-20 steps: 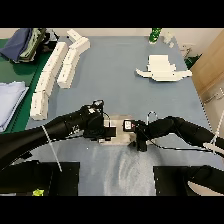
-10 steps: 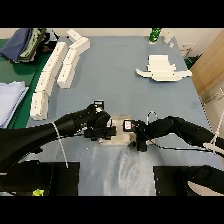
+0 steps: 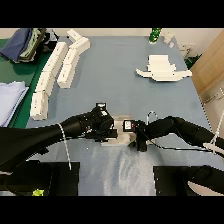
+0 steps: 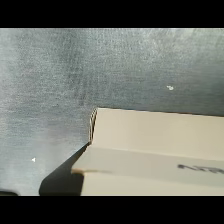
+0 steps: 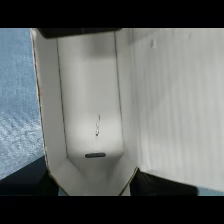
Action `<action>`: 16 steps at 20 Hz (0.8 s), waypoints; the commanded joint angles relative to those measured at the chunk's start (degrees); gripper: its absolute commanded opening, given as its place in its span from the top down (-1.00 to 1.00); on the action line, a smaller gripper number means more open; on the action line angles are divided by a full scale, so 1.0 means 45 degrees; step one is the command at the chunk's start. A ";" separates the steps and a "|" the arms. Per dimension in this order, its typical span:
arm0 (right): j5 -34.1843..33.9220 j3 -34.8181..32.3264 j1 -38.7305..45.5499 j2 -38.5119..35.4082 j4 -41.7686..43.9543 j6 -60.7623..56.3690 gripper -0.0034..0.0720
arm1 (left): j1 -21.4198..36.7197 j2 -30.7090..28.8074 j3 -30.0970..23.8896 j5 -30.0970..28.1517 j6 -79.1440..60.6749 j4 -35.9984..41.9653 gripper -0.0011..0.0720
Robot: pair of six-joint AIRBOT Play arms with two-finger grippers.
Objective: Fold the box.
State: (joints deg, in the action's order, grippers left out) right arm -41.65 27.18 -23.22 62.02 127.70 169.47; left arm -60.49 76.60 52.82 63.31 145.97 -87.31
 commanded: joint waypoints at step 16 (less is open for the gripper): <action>0.0000 0.0000 0.0000 -0.0015 0.0010 -0.0019 -0.38 | -0.0034 -0.3871 0.0311 0.2594 -0.0151 0.0491 -0.69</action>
State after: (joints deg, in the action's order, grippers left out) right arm -41.67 27.18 -23.22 62.00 127.72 169.36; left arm -60.64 64.86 54.04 69.21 145.53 -86.85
